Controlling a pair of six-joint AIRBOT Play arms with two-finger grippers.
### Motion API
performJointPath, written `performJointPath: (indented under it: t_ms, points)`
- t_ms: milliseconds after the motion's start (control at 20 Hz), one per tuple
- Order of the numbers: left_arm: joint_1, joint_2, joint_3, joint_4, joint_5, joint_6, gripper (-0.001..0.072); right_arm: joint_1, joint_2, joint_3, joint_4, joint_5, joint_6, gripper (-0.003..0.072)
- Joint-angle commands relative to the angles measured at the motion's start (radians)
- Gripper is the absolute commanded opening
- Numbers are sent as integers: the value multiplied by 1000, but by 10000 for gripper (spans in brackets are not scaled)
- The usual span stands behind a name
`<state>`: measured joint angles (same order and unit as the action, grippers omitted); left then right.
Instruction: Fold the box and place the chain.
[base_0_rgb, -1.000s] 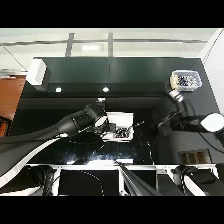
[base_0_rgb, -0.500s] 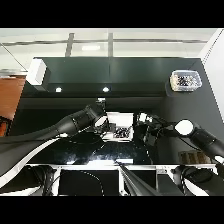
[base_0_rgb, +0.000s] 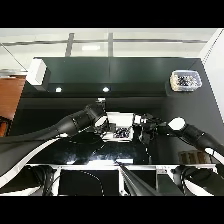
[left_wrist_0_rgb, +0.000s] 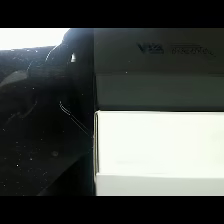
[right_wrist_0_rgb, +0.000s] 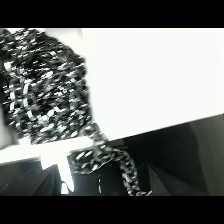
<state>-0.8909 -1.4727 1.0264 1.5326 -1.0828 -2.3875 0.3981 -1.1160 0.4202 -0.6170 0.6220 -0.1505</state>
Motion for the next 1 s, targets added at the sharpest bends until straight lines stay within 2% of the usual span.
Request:
performJointPath:
  t_ms: [0, 50, 100, 150, 200, 250, 350, 400, 600, 750, 850, 950]
  points:
    - [1, -1, 0, 0, 0, 0, 28, 1, -33, 12, 21, -21, -12, 698]
    - [1, -1, 0, 0, 0, 0, 28, 1, -35, 12, 21, -21, 0, 692]
    - [1, -1, 0, 0, 0, 0, 28, 1, -35, 12, 21, -21, 9, 508]
    - [1, -1, 0, 0, 0, 0, 28, 1, -35, 12, 21, -20, 13, 406]
    - [1, -1, 0, 0, 0, 0, 28, 1, -35, 12, 21, -20, 13, 356]
    - [1, -1, 0, 0, 0, 0, 28, 1, -35, 12, 15, -20, 22, 246]
    - [1, -1, 0, 0, 0, 0, 28, 1, -34, 12, 14, -18, 30, 92]
    - [1, -1, 0, 0, 0, 0, 28, 1, -32, 12, 15, -14, 45, 61]
    - [1, -1, 0, 0, 0, 0, 28, 1, 34, 12, -26, -13, 141, 54]
    - [1, -1, 0, 0, 0, 0, 28, -11, 147, 14, -186, 10, 409, 54]
    - [1, -1, 0, 0, 0, 0, 28, -45, 253, 33, -232, 123, 584, 54]
    - [1, -1, 0, 0, 0, 0, 28, -68, 349, 71, -204, 274, 718, 54]
